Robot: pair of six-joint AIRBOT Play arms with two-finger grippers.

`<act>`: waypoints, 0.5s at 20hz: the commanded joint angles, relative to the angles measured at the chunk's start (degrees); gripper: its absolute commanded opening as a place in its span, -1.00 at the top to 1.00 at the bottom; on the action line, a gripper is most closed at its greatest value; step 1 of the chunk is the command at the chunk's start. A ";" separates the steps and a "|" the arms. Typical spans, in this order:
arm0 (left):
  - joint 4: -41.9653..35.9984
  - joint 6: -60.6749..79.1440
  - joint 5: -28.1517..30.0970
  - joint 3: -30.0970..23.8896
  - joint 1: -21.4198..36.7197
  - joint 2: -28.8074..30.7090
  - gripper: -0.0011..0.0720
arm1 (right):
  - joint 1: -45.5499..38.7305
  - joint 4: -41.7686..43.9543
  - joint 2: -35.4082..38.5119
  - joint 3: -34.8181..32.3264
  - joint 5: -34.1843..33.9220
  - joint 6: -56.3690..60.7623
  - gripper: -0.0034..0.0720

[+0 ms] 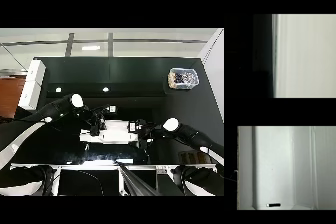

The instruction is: Fold the box and place the chain.

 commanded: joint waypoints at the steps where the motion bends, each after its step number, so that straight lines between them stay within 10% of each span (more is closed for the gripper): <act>1: 0.02 0.07 0.04 0.00 -0.02 -0.02 0.90 | -0.04 -0.11 -0.02 -0.02 0.22 0.13 -0.97; 10: 0.00 0.07 0.07 0.00 -0.02 -0.02 0.90 | 0.02 -0.50 -0.02 -0.02 0.13 0.28 -0.96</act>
